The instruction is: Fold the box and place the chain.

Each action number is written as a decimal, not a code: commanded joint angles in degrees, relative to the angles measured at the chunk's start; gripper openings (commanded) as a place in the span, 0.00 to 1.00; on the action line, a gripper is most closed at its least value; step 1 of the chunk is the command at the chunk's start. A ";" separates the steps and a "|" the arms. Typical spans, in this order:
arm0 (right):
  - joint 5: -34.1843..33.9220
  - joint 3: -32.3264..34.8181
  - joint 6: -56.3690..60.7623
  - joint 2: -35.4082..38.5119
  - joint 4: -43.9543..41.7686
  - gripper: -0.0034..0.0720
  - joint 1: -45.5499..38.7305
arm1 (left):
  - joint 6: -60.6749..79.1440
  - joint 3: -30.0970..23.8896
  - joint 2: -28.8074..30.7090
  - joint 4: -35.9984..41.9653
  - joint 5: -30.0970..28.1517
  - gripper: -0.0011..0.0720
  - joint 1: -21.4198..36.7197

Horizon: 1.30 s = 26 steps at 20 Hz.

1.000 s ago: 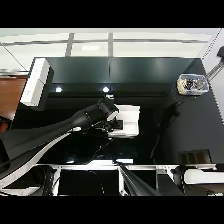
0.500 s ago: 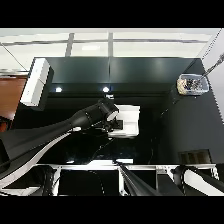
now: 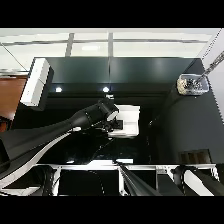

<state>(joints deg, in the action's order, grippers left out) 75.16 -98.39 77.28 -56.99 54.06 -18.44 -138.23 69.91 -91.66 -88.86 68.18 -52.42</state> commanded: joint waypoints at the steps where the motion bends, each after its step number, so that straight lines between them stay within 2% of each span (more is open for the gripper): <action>1: 6.21 5.16 -3.45 5.27 -5.53 0.07 4.52 | 0.00 0.02 0.00 0.00 0.00 0.06 0.04; 5: 7.37 16.22 -4.26 9.94 -11.47 0.07 8.04 | 0.00 0.02 0.00 0.00 0.02 0.05 0.04; 8: 7.21 25.44 -4.46 10.25 -15.76 0.07 11.21 | 0.00 0.02 0.00 0.00 0.02 0.06 0.04; 13: -1.38 39.76 -4.48 10.23 -19.54 0.07 19.12 | 0.00 0.02 0.00 0.00 0.04 0.05 0.04; 16: -5.66 45.13 -5.92 9.86 -23.80 0.07 23.98 | 0.00 0.02 0.00 0.00 0.07 0.06 0.04; 20: -11.52 49.94 -5.92 8.31 -23.76 0.07 29.81 | 0.00 0.02 0.00 0.00 0.04 0.06 0.04; 23: -18.43 54.29 -5.07 7.04 -23.71 0.07 32.57 | 0.00 0.02 0.00 0.00 0.07 0.06 0.04; 26: -19.30 58.66 -3.93 5.09 -23.85 0.07 34.36 | 0.00 0.02 0.00 0.00 0.07 0.06 0.04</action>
